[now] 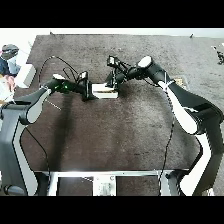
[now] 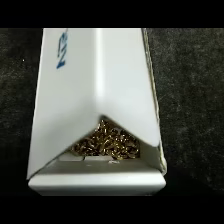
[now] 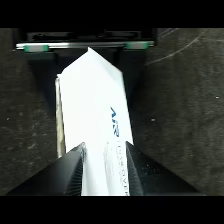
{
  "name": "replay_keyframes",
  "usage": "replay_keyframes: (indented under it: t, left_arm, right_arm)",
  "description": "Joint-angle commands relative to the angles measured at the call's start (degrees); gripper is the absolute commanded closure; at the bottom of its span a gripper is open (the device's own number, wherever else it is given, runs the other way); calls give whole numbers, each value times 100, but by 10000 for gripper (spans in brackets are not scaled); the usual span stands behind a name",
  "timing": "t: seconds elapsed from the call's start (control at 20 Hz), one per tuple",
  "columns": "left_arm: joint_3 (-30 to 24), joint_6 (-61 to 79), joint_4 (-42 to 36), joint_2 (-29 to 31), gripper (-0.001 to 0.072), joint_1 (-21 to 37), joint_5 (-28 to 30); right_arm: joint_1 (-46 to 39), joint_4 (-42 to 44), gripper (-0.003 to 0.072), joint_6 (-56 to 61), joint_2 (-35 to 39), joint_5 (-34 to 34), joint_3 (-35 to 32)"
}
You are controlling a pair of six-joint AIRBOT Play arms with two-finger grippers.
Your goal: Fold the box and place the chain.
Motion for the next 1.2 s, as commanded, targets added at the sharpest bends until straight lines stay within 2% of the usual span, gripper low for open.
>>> replay_keyframes:
  t: [0.0, 0.15, 0.2, 0.55, 0.7, 0.9, 1.15]
  left_arm:
    - [0, 7, 9, 0, 432, 4, -20]
    - [0, 7, 9, 0, 432, 4, -20]
    - [0, 7, 9, 0, 432, 4, -20]
    - [0, 9, 9, 0, 432, 4, -20]
    - [0, 7, 9, 0, 432, 4, -20]
    - [0, 7, 9, 0, 432, 4, -20]
    - [0, 7, 9, 0, 432, 4, -20]
  right_arm:
    - [7, -35, 403, 2, 13, -232, 2]
    - [26, -87, 415, 4, 13, -144, 2]
    - [37, -192, 515, 7, 13, -142, 2]
    - [229, -968, 514, 162, -37, -81, -2]
    - [229, -1001, 515, 317, -52, -11, -7]
    - [225, -1003, 515, 466, -52, 728, -13]
    - [203, -1001, 514, 468, -52, 791, -275]
